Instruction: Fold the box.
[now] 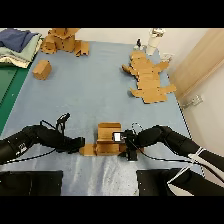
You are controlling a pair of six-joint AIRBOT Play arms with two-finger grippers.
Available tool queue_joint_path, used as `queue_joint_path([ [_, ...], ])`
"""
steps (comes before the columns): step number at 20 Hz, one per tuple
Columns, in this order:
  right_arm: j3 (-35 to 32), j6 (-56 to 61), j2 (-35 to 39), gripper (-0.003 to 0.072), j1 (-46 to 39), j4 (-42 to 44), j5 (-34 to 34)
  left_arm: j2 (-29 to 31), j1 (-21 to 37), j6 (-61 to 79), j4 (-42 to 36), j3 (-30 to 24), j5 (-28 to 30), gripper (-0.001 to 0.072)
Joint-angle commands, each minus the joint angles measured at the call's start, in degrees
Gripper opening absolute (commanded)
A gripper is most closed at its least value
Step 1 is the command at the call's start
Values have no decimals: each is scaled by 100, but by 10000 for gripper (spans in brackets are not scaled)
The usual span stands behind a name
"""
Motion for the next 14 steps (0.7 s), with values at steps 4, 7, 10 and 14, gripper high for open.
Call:
queue_joint_path([
  [4, -2, 2, 2, 504, 2, 2, 0, -59, -236, 503, -654, 221, -168, 12],
  [7, -2, 2, 2, 504, 2, 2, 0, -61, -765, 610, -627, 525, -269, 12],
  [10, -2, 2, 2, 504, 2, 2, 0, -61, -901, -42, -63, 710, -424, 9],
  [14, -2, 2, 2, 504, 2, 2, 0, -61, -992, -1137, 957, 1049, -214, 8],
])
